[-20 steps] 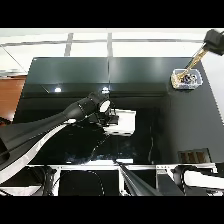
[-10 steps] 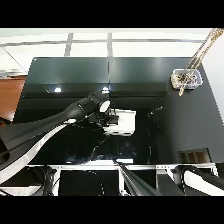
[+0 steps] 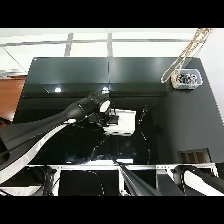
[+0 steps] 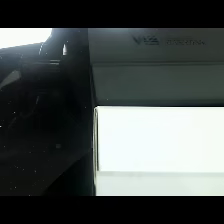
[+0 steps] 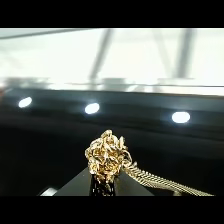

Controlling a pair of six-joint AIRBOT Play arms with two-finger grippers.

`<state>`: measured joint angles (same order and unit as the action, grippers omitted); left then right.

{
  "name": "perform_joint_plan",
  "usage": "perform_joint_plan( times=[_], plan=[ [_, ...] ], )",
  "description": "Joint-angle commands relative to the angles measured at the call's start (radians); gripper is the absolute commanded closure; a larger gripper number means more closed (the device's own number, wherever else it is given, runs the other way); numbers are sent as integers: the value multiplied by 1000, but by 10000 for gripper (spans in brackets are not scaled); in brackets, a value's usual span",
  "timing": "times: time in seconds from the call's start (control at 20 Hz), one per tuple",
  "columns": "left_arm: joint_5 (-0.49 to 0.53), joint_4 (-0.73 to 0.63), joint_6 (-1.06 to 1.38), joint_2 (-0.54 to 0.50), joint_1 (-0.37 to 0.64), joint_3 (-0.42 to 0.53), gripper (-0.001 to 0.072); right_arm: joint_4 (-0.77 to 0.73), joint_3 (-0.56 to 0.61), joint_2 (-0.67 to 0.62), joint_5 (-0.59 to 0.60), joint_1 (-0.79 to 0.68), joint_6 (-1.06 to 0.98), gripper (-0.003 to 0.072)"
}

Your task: Fold the box and place the chain.

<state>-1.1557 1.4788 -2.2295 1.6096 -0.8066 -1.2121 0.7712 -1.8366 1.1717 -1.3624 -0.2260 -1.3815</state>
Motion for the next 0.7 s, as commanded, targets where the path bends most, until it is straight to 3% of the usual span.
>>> perform_joint_plan(
  times=[0.0, 0.65],
  plan=[
    [-1, 0, 0, 0, 0, 0, 680, -103, -2, -22, -81, 4, 55, 671],
    [-5, 0, 0, 0, 0, 0, 680, -108, -1, -65, -153, 174, 106, 671]
  ],
)
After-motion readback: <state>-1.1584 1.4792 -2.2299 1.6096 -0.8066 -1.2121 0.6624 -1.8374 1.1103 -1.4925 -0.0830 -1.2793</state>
